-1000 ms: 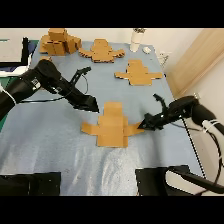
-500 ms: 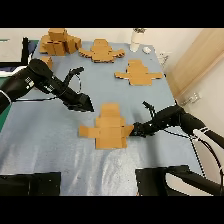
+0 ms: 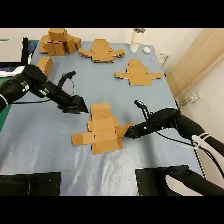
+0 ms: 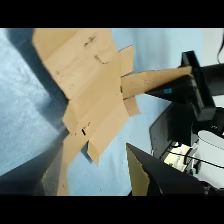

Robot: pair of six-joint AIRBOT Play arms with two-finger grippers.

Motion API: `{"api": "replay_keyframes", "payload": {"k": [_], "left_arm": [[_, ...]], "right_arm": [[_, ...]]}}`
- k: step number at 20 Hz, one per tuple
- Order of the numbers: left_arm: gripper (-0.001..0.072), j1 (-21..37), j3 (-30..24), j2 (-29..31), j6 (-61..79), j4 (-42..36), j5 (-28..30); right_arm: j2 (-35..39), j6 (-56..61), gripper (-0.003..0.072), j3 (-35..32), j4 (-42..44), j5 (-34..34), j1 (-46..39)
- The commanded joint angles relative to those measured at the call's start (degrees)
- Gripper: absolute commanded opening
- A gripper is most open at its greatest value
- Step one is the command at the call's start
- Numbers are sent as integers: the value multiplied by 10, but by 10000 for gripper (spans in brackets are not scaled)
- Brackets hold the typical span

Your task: Fold the box.

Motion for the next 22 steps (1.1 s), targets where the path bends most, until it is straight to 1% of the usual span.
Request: {"api": "replay_keyframes", "payload": {"k": [1,3,5,9,11,15,16,20,21,22], "left_arm": [[612,18,-65,-1,46,-44,39],[612,17,-84,-12,81,-69,58],[611,16,-85,-40,99,-90,59],[610,9,-85,-95,165,-180,56],[610,1,-85,-113,205,-219,57],[608,-7,-83,-140,260,-248,51],[582,-6,-83,-140,276,-256,49],[579,-2,-83,-140,332,-271,14],[453,-2,-83,-140,342,-271,7],[353,-2,-83,-140,353,-272,1]], "right_arm": [[43,-11,2,-9,0,8,30],[56,-10,3,-8,0,8,30],[57,-9,3,-8,0,4,30],[57,-5,2,-8,0,-1,30],[57,-1,2,-8,0,-1,30],[57,7,2,-8,0,-2,30],[57,7,2,-8,0,-3,30],[56,7,2,-8,0,-5,30],[55,7,2,-8,0,-5,30],[56,7,2,-8,0,-5,30]]}}
